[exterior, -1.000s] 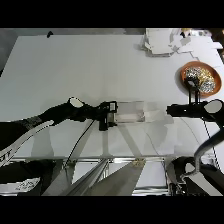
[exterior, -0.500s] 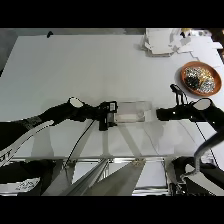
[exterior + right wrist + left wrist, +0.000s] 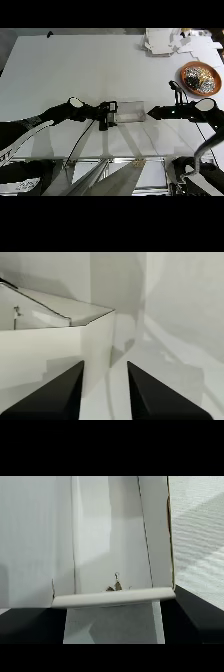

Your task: Fold the box and place the chain.

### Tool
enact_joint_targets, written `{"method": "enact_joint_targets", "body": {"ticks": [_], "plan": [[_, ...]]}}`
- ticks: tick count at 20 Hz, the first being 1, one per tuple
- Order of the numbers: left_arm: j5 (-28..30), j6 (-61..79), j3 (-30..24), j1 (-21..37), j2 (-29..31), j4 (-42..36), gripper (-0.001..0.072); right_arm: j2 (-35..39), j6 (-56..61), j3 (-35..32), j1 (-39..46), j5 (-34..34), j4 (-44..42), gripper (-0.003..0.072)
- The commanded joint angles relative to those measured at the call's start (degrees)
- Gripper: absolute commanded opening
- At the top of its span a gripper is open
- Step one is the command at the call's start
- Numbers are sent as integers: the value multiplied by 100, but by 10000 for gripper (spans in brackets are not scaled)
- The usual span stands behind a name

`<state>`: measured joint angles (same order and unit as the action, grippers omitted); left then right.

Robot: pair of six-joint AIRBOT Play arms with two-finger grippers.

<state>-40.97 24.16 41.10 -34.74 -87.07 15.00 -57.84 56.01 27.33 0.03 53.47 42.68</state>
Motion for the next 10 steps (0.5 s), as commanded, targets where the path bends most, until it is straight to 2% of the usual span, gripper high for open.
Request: {"method": "enact_joint_targets", "body": {"ticks": [1,2,6,10], "plan": [[2,0,-2,0,2,0,255,98,-107,4,-315,-76,-94,394],[2,0,-2,0,2,0,255,98,-103,4,-479,-227,-94,453],[2,0,-2,2,2,0,255,92,-13,7,-852,-686,-24,462],[2,0,-2,2,2,-2,255,92,822,267,-1220,-789,1108,480]]}}
